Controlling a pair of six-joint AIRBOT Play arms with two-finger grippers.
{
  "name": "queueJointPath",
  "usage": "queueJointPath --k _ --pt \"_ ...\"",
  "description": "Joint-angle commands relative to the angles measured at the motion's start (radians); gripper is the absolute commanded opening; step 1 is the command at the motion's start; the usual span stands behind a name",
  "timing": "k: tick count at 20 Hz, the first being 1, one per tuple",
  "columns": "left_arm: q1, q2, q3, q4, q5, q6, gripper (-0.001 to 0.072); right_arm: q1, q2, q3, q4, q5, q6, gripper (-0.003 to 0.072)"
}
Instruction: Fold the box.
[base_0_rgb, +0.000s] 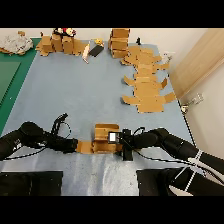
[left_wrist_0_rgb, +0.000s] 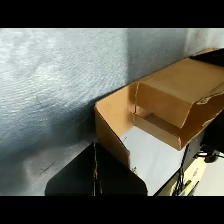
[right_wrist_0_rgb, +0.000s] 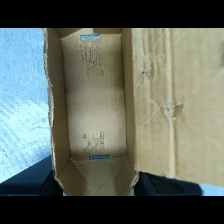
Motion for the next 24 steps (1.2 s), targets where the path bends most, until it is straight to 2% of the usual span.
queueJointPath --k 1,6,11,12,13,21,24 --pt "-0.029 -0.004 0.0 -0.081 0.017 0.032 0.001 0.001 0.0 0.0 0.0 0.0 0.0 0.0511" --pt "-0.029 -0.003 0.001 -0.238 -0.026 0.101 0.001 0.001 0.0 0.0 0.0 0.0 0.0 0.0511" --pt "-0.028 -0.003 0.004 -0.263 -0.07 0.103 0.0014 0.001 0.0 0.0 0.0 0.0 0.0 0.0511" --pt "-0.028 -0.003 0.004 -0.263 -0.07 0.103 0.0134 0.001 0.0 0.0 0.0 0.0 0.0 0.0511" --pt "-0.028 -0.003 0.004 -0.266 -0.07 0.099 0.0336 0.001 0.0 0.0 0.0 0.0 0.0 0.0511" --pt "-0.028 -0.004 0.004 -0.321 -0.097 0.1 0.0344 0.001 0.0 0.0 0.0 0.0 0.0 0.0511" --pt "-0.028 -0.004 0.004 -0.322 -0.085 0.101 0.0371 0.001 0.0 0.0 0.0 0.0 0.0 0.051"
